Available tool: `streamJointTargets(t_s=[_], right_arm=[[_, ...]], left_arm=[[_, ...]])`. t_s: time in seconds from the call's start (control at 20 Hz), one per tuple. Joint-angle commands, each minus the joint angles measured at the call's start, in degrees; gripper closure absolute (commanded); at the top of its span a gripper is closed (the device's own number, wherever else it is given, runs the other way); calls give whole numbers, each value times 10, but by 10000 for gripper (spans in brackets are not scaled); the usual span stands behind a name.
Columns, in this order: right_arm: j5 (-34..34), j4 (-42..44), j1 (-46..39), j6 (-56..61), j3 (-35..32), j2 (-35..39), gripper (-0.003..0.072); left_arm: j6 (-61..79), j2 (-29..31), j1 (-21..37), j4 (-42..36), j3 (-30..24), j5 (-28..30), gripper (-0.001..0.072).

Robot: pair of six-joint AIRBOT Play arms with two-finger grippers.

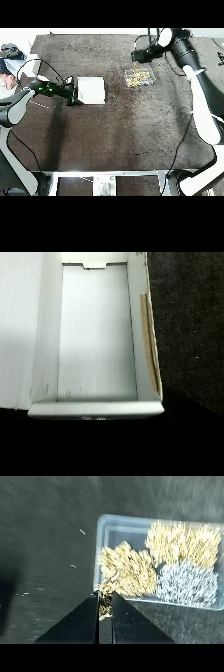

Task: Fold the box and place the chain.

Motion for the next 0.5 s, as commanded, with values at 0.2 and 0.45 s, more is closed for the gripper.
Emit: streamJointTargets(t_s=[0.2, 0.45], right_arm=[[-113, 0, 96, -50, 0, 184, 700], [-149, 0, 191, -85, 0, 218, 700]], left_arm=[[0, 0, 0, 0, 0, 0, 411], [0, 0, 0, 0, 0, 0, 411]])
